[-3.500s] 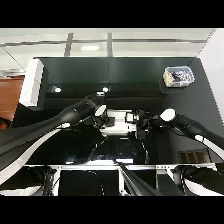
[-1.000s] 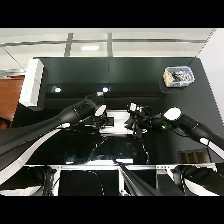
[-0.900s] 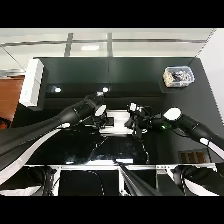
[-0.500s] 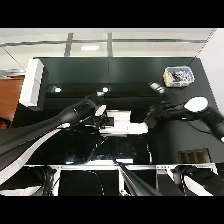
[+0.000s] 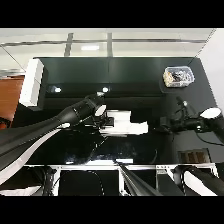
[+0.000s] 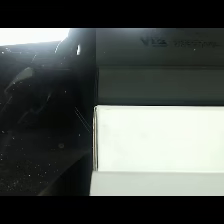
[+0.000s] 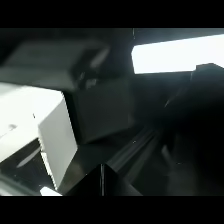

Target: Fold the box and place the chain.

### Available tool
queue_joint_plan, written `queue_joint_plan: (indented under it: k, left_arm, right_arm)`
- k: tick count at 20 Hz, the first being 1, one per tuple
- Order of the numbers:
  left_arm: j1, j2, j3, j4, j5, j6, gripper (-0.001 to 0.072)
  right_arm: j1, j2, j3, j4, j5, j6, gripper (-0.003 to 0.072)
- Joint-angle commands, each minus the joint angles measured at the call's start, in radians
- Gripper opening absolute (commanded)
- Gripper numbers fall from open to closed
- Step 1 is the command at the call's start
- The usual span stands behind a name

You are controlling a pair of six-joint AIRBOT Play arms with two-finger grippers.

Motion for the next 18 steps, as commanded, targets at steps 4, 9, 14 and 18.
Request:
queue_joint_plan:
  k: [4, 9, 14, 18]
  left_arm:
    - [0.000, 0.000, 0.001, -0.002, -0.001, 0.000, 0.0028]
    - [0.000, 0.000, 0.001, -0.002, -0.001, 0.000, 0.0028]
    - [0.000, 0.000, 0.001, -0.002, -0.001, 0.000, 0.0028]
    - [0.000, 0.000, 0.001, -0.002, -0.001, 0.000, 0.0028]
  right_arm:
    - [0.239, -0.113, -0.054, 0.247, -0.201, -0.073, 0.0018]
    - [0.270, -0.116, -0.009, 0.250, -0.169, -0.105, 0.0018]
    - [0.270, -0.116, 0.078, 0.248, -0.089, -0.127, 0.0680]
    - [0.283, -0.116, 0.101, 0.273, -0.060, -0.126, 0.0678]
